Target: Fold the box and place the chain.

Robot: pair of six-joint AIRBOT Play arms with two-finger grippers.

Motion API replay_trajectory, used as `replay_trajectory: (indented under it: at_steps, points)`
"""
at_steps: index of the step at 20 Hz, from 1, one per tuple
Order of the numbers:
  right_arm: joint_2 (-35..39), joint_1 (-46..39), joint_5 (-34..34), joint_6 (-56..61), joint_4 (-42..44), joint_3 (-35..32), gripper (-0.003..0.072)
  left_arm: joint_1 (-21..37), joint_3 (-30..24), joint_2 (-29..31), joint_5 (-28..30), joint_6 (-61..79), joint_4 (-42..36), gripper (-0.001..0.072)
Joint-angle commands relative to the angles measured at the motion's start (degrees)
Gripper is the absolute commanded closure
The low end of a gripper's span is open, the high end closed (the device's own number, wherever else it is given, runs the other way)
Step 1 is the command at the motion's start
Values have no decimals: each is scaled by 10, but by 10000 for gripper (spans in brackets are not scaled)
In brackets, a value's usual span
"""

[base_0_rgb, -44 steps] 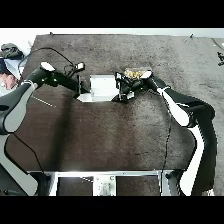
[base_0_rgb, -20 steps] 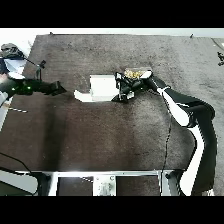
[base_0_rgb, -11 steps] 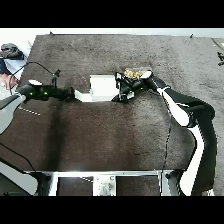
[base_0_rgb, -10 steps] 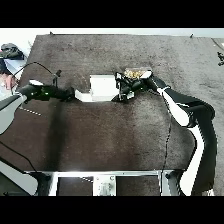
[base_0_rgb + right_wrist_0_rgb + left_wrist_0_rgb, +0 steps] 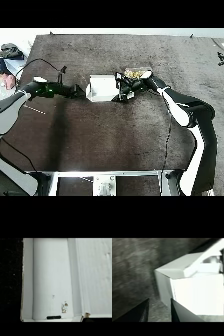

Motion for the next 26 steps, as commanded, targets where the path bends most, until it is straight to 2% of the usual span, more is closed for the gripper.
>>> replay_trajectory:
  at_steps: [1,6,12,18,26]
  points:
    - [0,1,0,0,0,0,365,-1,17,1,-32,12,-12,425]
    - [0,1,0,0,0,0,364,-26,22,1,-17,20,-14,425]
    - [0,1,0,0,0,0,365,-50,71,1,-14,-28,44,424]
    - [0,1,0,0,0,0,365,-82,120,0,-12,-155,153,424]
    - [0,1,0,0,0,0,365,-147,173,0,-8,-347,357,424]
